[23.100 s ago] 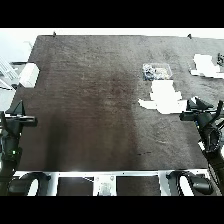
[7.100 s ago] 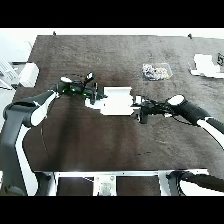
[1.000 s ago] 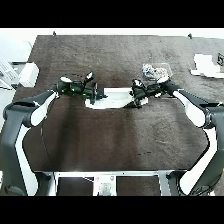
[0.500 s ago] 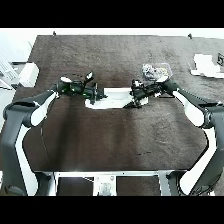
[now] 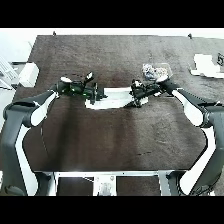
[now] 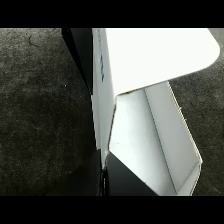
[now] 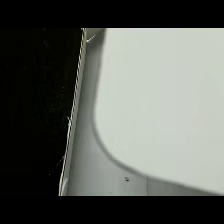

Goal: Fold the box and place the chain.

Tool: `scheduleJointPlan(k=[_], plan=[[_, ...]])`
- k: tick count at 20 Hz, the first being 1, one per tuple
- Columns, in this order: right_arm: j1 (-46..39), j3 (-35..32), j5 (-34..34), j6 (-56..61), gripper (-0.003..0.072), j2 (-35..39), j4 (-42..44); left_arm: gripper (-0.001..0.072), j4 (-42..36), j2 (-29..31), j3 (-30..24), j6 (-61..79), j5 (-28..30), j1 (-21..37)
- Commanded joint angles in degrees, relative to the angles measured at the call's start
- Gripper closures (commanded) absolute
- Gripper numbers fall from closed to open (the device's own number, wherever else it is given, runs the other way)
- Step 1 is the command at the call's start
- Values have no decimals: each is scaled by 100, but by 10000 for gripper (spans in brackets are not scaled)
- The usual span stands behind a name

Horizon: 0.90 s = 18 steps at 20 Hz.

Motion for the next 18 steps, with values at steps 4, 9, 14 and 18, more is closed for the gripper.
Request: scheduleJointPlan(k=[4,9,14,18], plan=[[-2,44,2,216,75,-17,-87,687,2,-2,0,2,0,0],[-33,39,2,173,74,-17,-87,688,0,-2,-2,2,-2,0],[-24,55,26,192,61,-22,-90,687,0,-2,-2,0,-2,0],[11,118,302,234,12,-103,-61,687,0,-2,0,-13,-2,0]])
